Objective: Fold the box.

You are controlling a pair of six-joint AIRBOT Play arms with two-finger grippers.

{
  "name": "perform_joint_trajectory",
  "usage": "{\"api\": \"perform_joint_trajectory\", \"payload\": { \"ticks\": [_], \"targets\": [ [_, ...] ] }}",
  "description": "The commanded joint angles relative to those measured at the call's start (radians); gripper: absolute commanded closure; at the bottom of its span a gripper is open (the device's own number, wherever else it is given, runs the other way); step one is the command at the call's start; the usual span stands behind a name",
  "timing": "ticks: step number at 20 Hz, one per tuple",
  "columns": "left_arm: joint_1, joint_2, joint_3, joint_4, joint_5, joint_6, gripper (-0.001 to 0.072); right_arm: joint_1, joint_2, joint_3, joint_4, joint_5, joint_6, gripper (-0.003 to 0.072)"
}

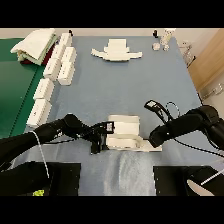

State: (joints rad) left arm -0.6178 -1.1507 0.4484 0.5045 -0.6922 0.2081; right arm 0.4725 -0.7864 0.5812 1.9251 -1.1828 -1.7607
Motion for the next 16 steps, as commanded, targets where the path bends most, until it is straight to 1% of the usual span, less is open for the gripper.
{"api": "perform_joint_trajectory", "payload": {
  "ticks": [1, 3, 4, 6, 8, 12, 14, 16],
  "targets": [
    [0.0, 0.0, 0.0, 0.0, 0.002, 0.0, 0.0198, 0.043, -0.018, -0.02, 0.406, 0.178, 0.291, 0.0594],
    [0.0, 0.0, 0.0, 0.0, 0.002, 0.0, 0.0198, 0.111, -0.064, -0.018, 0.419, 0.395, 0.329, 0.0593],
    [0.0, 0.0, 0.0, 0.0, 0.002, 0.0, 0.0199, 0.12, -0.093, -0.018, 0.417, 0.488, 0.34, 0.0592],
    [0.0, 0.0, 0.0, 0.0, 0.002, 0.0, 0.0199, 0.117, -0.162, -0.018, 0.399, 0.596, 0.34, 0.0592],
    [0.0, 0.0, 0.0, 0.0, 0.002, 0.0, 0.0199, 0.109, -0.242, -0.018, 0.398, 0.627, 0.34, 0.0592],
    [0.0, 0.0, 0.0, 0.0, 0.002, 0.0, 0.0199, 0.109, -0.379, -0.018, 0.379, 0.629, 0.296, 0.0592],
    [0.0, 0.0, 0.0, 0.0, 0.002, 0.0, 0.0199, 0.109, -0.399, -0.018, 0.378, 0.63, 0.28, 0.0592],
    [0.0, 0.0, 0.0, 0.0, 0.002, 0.0, 0.0198, 0.109, -0.392, -0.015, 0.376, 0.633, 0.25, 0.0592]
  ]
}}
